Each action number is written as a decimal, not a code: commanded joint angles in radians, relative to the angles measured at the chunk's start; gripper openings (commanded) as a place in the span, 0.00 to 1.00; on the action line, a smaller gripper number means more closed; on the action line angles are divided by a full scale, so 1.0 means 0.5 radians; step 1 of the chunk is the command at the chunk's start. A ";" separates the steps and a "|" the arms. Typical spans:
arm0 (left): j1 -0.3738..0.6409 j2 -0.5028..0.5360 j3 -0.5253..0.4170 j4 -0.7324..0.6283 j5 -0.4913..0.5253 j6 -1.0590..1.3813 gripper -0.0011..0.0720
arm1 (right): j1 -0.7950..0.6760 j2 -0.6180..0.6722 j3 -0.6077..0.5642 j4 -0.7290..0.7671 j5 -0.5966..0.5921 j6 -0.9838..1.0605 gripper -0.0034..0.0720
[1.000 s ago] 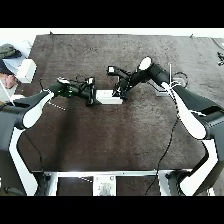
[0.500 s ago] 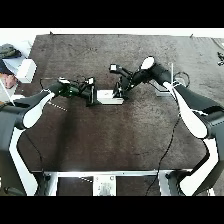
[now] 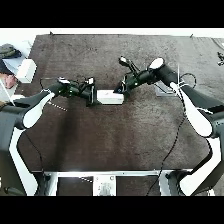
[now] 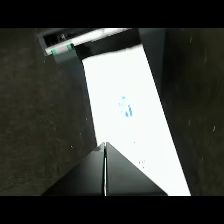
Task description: Fold the box and place the chain.
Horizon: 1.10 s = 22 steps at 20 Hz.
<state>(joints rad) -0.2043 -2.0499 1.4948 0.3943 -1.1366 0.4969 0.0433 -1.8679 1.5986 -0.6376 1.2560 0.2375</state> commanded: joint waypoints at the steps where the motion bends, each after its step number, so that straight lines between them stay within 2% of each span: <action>1: 0.002 -0.001 0.000 0.002 0.001 0.002 0.40 | -0.006 -0.003 -0.214 0.030 -0.193 0.021 0.03; 5: 0.002 0.000 0.000 0.002 0.001 0.002 0.40 | -0.008 -0.003 -0.393 0.027 -0.228 -0.017 0.03; 9: 0.002 0.000 0.000 0.002 0.002 0.002 0.40 | -0.010 0.013 -0.390 0.032 -0.313 -0.018 0.03; 12: 0.002 0.000 0.000 0.002 0.001 0.002 0.40 | -0.011 0.130 -0.389 0.182 -0.308 -0.066 0.03; 15: 0.002 0.000 0.000 0.002 0.002 0.002 0.40 | -0.011 0.388 -0.389 0.388 -0.329 -0.092 0.03; 18: 0.002 -0.001 0.000 0.002 0.002 0.002 0.40 | -0.011 0.735 -0.423 0.446 -0.331 -0.047 0.02; 22: 0.002 -0.001 0.000 0.002 0.002 0.002 0.40 | -0.010 1.282 -0.701 0.446 -0.509 0.022 0.02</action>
<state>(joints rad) -0.2039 -2.0499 1.4948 0.3935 -1.1355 0.4961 0.0387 -1.3998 1.3254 -0.4412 1.0718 0.2218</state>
